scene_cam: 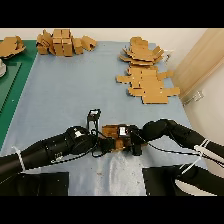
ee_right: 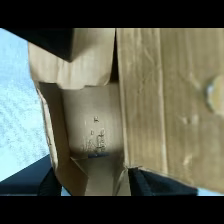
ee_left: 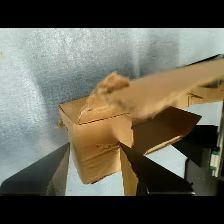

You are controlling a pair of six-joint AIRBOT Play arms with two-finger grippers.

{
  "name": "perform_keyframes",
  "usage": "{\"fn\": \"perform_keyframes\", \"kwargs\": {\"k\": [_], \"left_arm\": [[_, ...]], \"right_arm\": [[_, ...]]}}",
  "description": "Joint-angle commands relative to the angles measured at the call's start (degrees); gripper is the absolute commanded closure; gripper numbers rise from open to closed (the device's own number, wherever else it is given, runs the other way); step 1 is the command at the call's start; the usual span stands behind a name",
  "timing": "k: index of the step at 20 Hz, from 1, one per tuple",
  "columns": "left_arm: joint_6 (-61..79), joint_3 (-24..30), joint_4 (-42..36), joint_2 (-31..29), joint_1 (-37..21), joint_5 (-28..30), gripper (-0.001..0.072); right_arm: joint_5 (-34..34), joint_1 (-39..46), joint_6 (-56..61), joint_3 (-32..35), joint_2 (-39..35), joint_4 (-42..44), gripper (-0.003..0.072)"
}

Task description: Fold the box.

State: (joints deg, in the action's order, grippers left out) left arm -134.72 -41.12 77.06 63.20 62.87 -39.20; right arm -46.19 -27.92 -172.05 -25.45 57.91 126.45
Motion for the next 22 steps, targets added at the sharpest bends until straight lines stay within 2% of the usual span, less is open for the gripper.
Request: {"fn": "perform_keyframes", "kwargs": {"k": [1,7,10,18,20,22], "left_arm": [[0.7,-1.4,-0.7,1.3,-0.1,-2.1,0.0211],[0.3,-1.6,0.3,4.4,0.0,-0.6,0.0212],[0.3,-3.9,1.6,6.4,-0.1,-0.5,0.0212],[0.4,-10.9,6.5,13.9,-0.1,-9.2,0.0224],[0.4,-11.2,7.3,13.8,-0.1,-10.7,0.0378],[0.4,-11.3,7.2,13.8,-0.1,-11.7,0.0695]], "right_arm": [[0.0,0.0,0.1,0.0,0.0,0.0,0.0216],[0.1,0.0,0.1,0.0,0.0,0.0,0.0217],[0.1,0.0,0.1,0.0,0.0,0.0,0.0216],[0.0,0.0,0.1,0.0,0.0,0.0,0.0217],[0.0,0.0,0.1,0.0,0.0,0.0,0.0216],[0.1,0.0,0.1,0.0,0.0,0.0,0.0216]]}}
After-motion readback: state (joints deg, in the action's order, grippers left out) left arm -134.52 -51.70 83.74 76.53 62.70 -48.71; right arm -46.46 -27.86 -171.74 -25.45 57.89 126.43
